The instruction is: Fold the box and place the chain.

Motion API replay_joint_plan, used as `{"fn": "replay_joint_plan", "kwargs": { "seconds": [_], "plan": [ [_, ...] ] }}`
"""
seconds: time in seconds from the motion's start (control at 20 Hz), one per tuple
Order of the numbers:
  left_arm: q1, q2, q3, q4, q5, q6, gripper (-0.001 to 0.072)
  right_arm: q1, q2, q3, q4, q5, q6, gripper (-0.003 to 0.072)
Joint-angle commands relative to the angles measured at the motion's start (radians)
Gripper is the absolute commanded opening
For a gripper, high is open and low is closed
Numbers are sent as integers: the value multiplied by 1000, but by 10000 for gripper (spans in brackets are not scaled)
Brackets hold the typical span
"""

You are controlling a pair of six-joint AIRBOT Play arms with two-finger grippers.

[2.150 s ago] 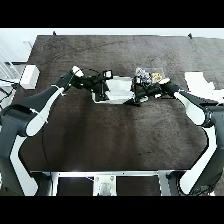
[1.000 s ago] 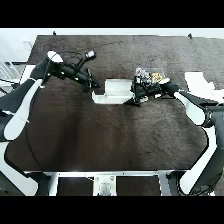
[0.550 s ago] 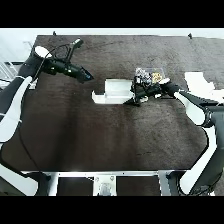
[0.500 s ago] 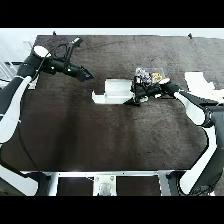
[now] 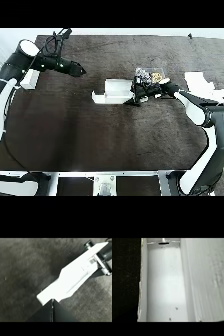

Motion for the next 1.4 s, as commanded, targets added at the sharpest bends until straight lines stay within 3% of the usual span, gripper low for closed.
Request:
{"fn": "replay_joint_plan", "kwargs": {
  "seconds": [0.0,0.15,0.3,0.6,0.8,1.35],
  "plan": [
    [0,23,-81,5,23,-78,16,1,0,0,0,0,0,436],
    [0,23,-177,-39,129,-132,17,1,0,0,0,0,0,436],
    [0,21,-224,-58,145,-158,19,1,0,0,0,0,0,435],
    [0,21,-226,-63,130,-237,20,1,0,0,0,0,0,435],
    [26,6,-227,-185,81,-249,21,1,0,0,0,0,0,435],
    [50,-153,-227,-207,130,-283,22,1,0,0,0,0,0,435]
  ]
}}
